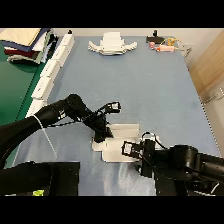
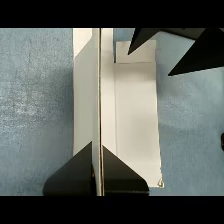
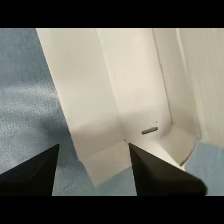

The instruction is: Fold the box.

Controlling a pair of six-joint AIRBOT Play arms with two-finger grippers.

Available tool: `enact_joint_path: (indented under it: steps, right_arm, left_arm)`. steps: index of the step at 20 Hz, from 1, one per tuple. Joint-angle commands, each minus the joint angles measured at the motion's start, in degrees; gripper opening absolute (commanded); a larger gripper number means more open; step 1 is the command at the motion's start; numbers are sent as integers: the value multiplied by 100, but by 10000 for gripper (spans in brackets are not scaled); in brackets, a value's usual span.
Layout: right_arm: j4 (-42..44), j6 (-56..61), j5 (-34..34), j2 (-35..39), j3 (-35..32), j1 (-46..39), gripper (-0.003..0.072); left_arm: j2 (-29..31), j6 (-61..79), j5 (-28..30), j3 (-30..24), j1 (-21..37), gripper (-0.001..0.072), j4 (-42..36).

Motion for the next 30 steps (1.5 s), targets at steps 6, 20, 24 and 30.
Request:
enact_joint_path:
  steps: [6,20,24,30]
  right_arm:
    - [-769,459,686,-925,162,114,644]
    - [-1744,2640,-691,-487,754,107,654]
    - [-1700,2898,-723,-487,772,105,666]
    - [-1759,2610,-874,-487,774,98,720]
  left_arm:
    - [-4,2,0,0,-4,16,2]
    - [-4,2,0,0,-4,15,2]
    - [-4,0,0,0,-4,16,2]
    - [-4,2,0,0,-4,15,2]
